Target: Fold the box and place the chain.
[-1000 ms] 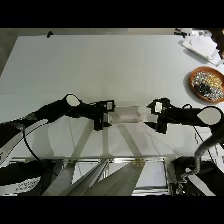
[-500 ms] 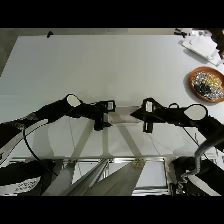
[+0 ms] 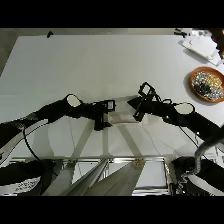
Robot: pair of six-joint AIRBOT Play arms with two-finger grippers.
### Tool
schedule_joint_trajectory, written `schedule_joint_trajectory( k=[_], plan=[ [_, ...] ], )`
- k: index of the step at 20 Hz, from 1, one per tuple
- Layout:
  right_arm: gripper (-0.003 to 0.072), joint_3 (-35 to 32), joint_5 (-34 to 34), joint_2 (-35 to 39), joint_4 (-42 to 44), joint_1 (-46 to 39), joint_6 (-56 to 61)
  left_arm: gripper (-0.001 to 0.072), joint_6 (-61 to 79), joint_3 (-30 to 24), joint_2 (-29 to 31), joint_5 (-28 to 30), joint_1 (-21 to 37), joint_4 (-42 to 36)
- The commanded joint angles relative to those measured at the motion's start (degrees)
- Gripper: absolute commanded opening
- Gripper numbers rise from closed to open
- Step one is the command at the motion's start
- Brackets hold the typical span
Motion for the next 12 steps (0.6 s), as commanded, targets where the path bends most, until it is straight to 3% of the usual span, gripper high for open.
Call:
schedule_joint_trajectory(
  k=[1,3,5,12],
  plan=[
    [0.0009,0.0,0.6,-1.5,2.9,0.1,-3.6,0.0274,-1.9,0.0,0.7,0.3,0.1,0.6],
    [0.0009,0.0,2.7,-1.5,2.9,0.1,-5.9,0.0287,-1.9,0.0,1.7,0.3,0.1,1.0],
    [0.0009,0.1,5.4,-1.5,2.9,0.1,-8.3,0.0464,-1.9,0.0,2.4,0.4,0.1,1.2],
    [0.0009,0.1,7.0,-1.5,5.7,0.1,-9.6,0.0452,-1.9,0.0,2.5,0.3,0.1,1.8]
  ],
)
